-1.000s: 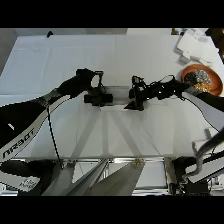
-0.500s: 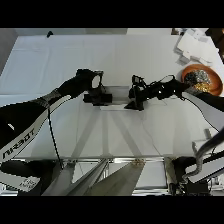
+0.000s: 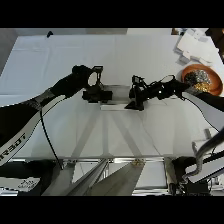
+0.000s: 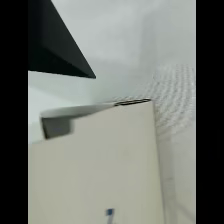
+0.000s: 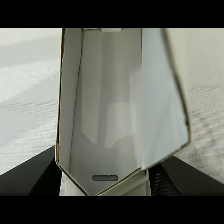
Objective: Fold the box and place the chain.
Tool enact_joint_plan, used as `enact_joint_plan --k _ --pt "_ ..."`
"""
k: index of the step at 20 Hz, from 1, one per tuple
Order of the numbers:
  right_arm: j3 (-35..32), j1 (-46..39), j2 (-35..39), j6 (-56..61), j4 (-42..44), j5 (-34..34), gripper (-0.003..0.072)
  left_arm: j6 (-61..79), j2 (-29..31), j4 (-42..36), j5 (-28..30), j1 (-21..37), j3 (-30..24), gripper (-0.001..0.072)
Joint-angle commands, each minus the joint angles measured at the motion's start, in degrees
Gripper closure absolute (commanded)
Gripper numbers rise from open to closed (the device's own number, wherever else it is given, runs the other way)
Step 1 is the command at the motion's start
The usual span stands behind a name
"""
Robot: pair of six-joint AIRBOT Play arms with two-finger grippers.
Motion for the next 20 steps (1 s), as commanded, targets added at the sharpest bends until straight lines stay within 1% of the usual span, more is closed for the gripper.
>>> enact_joint_plan --k 1,4,5,7,8,9,10,12,14,17,19,20 --pt "0.04 0.02 -0.02 0.02 0.04 0.07 0.0230 7.15 3.45 -5.09 -4.87 2.49 0.07 0.0190" --pt "0.04 0.02 -0.02 0.02 0.02 0.07 0.0230 22.27 6.95 -16.85 -10.16 7.32 0.00 0.0193" --pt "0.04 0.02 -0.02 0.02 0.02 0.07 0.0230 27.71 8.00 -20.46 -10.86 8.74 0.00 0.0193" --pt "0.04 0.02 -0.02 0.02 0.02 0.07 0.0230 39.74 10.38 -24.85 -9.81 11.19 -0.72 0.0194" --pt "0.04 0.02 -0.02 0.02 0.02 0.07 0.0230 44.76 11.47 -25.46 -8.55 11.96 -1.84 0.0195" --pt "0.04 0.02 -0.02 0.02 0.02 0.07 0.0230 49.27 12.72 -25.20 -6.23 12.41 -4.07 0.0195" --pt "0.04 0.02 -0.02 0.02 0.02 0.07 0.0230 54.25 13.79 -25.11 -3.41 12.72 -6.73 0.0195" --pt "0.04 0.02 -0.02 0.02 0.02 0.07 0.0230 68.96 15.06 -25.16 1.92 13.68 -12.33 0.0195" --pt "0.04 0.02 -0.02 0.02 0.02 0.07 0.0230 83.84 14.36 -25.16 3.54 15.08 -15.28 0.0196" --pt "0.04 0.02 -0.02 0.02 0.02 0.07 0.0230 105.81 10.67 -25.62 3.85 17.14 -16.04 0.0185" --pt "0.04 0.02 -0.02 0.02 0.04 0.07 0.0230 117.81 7.76 -25.64 5.42 18.01 -16.06 0.0047" --pt "0.04 0.02 -0.02 0.02 0.02 0.07 0.0230 121.87 6.45 -26.01 6.69 18.56 -16.06 0.0009"
